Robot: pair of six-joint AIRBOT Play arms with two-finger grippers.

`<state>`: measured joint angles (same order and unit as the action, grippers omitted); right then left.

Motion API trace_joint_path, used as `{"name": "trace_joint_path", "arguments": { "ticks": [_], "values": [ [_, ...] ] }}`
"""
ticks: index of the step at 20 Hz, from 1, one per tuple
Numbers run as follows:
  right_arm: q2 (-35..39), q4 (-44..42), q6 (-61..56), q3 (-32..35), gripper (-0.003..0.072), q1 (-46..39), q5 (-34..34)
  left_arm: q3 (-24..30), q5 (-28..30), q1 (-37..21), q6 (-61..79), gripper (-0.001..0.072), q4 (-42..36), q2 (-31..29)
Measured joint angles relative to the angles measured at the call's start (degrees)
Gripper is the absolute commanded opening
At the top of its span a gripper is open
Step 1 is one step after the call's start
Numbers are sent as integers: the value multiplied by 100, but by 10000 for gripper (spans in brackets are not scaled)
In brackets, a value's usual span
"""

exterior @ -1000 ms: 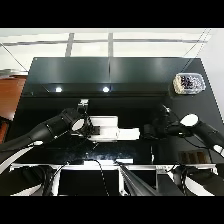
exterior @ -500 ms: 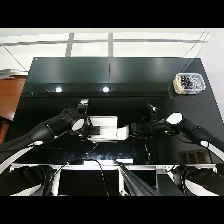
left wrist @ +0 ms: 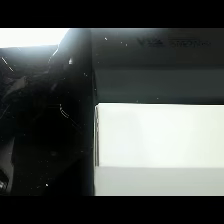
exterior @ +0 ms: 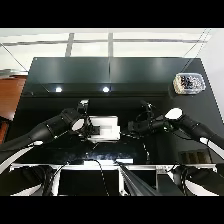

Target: Fold the box and place the chain.

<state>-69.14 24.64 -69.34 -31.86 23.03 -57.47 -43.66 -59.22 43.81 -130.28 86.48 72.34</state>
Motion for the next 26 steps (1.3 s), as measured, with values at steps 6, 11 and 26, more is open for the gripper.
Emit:
{"name": "trace_joint_path", "arguments": {
  "ticks": [6, 11, 26],
  "values": [
    [-4, -39, -9, -208, 698, 302, 201, 0, 2, 0, 0, 33, -2, 0],
    [-4, 81, 20, -280, 696, 463, 306, 0, 2, 0, 0, 33, -4, 0],
    [-4, 302, -208, -302, 695, 529, 354, 0, 2, 0, -2, 33, -4, 0]
  ]
}}
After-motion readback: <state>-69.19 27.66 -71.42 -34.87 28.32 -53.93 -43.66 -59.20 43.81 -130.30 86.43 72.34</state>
